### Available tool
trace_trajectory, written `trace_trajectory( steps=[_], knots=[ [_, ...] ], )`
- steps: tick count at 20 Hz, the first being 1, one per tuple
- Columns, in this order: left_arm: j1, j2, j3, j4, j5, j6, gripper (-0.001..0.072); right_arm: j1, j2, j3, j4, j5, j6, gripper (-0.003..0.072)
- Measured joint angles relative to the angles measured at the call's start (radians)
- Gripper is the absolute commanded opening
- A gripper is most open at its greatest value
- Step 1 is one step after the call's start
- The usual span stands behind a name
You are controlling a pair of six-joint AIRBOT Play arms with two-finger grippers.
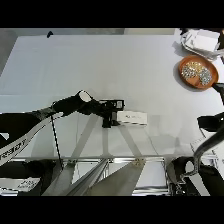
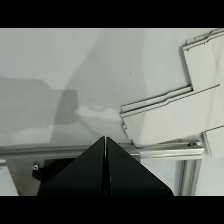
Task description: Fold the box and place the chain.
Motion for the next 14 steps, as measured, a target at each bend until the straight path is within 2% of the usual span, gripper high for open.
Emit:
trace_trajectory(
  steps=[4,5,6,10,14],
  knots=[
    [-0.001,0.0,0.0,0.0,-0.008,-0.002,0.026,-0.035,0.003,-0.079,0.008,-0.035,0.011,0.0018],
    [-0.002,0.0,0.0,0.0,-0.012,-0.002,0.0158,-0.04,0.003,-0.088,0.013,-0.047,0.011,0.0018],
    [-0.002,0.0,0.0,0.0,-0.015,-0.002,0.0003,-0.042,0.003,-0.093,0.016,-0.06,0.012,0.0018],
    [0.003,0.031,0.0,0.0,-0.034,-0.002,0.0002,-0.047,0.004,-0.105,0.038,-0.121,0.014,0.0018],
    [0.034,0.126,0.0,-0.023,-0.006,-0.048,0.0002,-0.048,0.004,-0.108,0.053,-0.171,0.014,0.0018]
  ],
)
